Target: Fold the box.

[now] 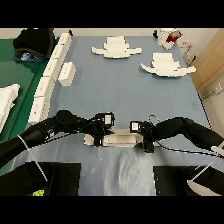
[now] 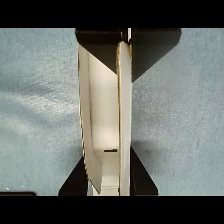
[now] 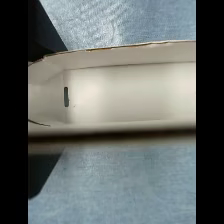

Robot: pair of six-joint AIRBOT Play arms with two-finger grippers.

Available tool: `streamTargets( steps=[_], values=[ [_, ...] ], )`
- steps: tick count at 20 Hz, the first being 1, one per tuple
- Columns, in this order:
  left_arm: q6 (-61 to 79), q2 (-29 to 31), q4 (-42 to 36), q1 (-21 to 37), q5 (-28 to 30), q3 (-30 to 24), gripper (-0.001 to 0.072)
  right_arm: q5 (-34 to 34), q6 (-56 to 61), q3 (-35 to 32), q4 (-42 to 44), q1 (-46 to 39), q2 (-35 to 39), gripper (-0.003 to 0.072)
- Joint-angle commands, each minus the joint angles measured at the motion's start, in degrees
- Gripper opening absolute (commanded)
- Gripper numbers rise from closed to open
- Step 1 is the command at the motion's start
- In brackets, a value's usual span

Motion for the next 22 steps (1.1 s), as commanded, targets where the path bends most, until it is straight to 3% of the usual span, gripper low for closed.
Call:
streamTargets(
  steps=[1,2,9,10,11,21,22],
  values=[
    [-0.02,0.00,0.00,0.02,0.07,0.04,0.0014,-0.02,-0.07,-0.04,-0.13,0.07,-0.07,0.0569],
    [-0.02,0.00,0.00,0.02,0.07,0.04,0.0014,-0.07,-0.07,-0.04,-0.11,0.07,-0.07,0.0609],
    [-0.02,0.00,0.00,0.02,0.07,0.04,0.0014,-2.69,2.56,-0.17,1.07,0.07,4.11,0.0624],
    [-0.04,0.00,0.00,0.02,0.07,0.04,0.0014,-2.10,2.64,-0.83,2.71,0.04,4.11,0.0700],
    [-0.02,0.00,0.00,0.02,0.07,0.04,0.0014,-1.05,2.54,-1.81,4.24,0.04,4.11,0.0713],
    [-0.02,0.00,0.00,0.02,0.07,0.04,0.0014,2.56,-0.57,-3.50,3.82,0.04,2.80,0.0699],
    [-0.02,0.00,0.00,0.02,0.07,0.04,0.0014,2.75,-0.57,-3.50,3.78,0.04,2.64,0.0637]
  ],
)
